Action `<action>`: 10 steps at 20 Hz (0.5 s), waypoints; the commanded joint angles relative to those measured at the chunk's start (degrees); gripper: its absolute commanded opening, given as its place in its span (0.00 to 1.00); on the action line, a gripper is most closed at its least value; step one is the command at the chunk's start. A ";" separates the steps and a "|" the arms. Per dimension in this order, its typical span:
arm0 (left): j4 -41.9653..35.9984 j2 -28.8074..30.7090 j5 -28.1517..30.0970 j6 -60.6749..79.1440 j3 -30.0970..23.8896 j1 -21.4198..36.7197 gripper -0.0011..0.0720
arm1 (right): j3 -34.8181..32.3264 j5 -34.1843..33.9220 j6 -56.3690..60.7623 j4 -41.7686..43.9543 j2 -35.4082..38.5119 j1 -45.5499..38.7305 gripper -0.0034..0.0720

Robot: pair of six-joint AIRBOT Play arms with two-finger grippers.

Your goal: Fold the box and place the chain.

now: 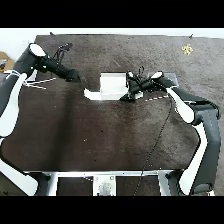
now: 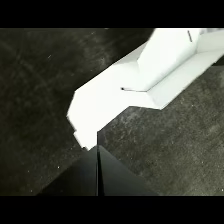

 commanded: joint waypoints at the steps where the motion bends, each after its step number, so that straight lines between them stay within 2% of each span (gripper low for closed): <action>1: 1.64 0.33 2.14 -6.67 -3.37 0.87 0.03 | -0.02 0.00 0.00 0.02 -0.02 0.04 0.68; 4: -0.70 0.33 4.13 -6.58 -9.92 2.38 0.03 | -0.02 0.02 0.02 0.02 -0.02 0.04 0.68; 8: -13.18 0.33 8.07 -1.73 -16.96 5.14 0.03 | -0.02 0.00 0.00 0.00 -0.02 0.04 0.68; 10: -13.29 -0.02 9.01 -1.29 -18.91 4.96 0.03 | -0.02 0.00 0.00 0.02 -0.02 0.04 0.68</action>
